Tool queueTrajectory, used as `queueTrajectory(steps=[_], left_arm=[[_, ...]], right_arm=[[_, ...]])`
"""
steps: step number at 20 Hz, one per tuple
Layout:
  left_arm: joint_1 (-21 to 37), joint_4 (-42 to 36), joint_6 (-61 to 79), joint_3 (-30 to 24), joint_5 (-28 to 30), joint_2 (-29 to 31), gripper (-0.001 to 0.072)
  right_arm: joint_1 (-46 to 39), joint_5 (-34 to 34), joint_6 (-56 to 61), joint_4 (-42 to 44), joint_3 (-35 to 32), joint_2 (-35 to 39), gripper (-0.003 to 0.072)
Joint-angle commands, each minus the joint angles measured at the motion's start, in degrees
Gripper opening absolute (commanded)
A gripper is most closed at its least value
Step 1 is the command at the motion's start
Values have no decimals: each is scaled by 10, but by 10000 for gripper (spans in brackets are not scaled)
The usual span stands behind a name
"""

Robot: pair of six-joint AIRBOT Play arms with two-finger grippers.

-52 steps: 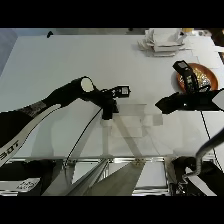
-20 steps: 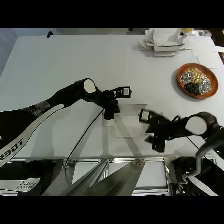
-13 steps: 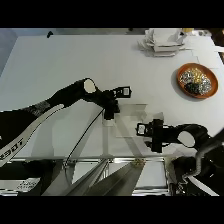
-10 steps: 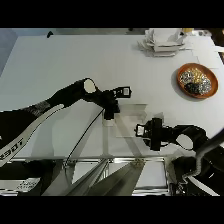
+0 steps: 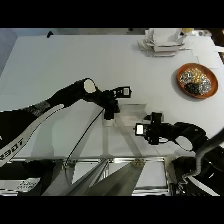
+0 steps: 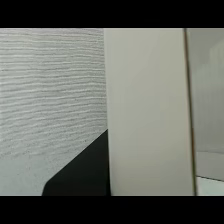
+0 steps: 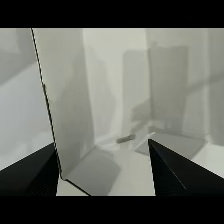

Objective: Fold the box and place the chain.

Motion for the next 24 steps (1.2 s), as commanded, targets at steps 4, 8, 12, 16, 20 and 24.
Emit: queueTrajectory(steps=[4, 8, 12, 16, 20, 24], left_arm=[[0, 0, 0, 0, 0, 0, 9], [0, 0, 0, 0, 0, 0, 9], [0, 0, 0, 0, 0, 0, 9], [0, 0, 0, 0, 0, 0, 9], [0, 0, 0, 0, 0, 0, 9], [0, 0, 0, 0, 0, 0, 9]], right_arm=[[-60, 9, -3, 14, 47, 5, 579], [-94, 29, -22, 76, 47, -19, 579], [-158, 61, -151, 183, 50, -42, 580], [-210, 86, -318, 303, 50, -56, 601], [-241, 85, -353, 328, 51, -73, 672], [-265, 98, -393, 367, 53, -93, 695]])
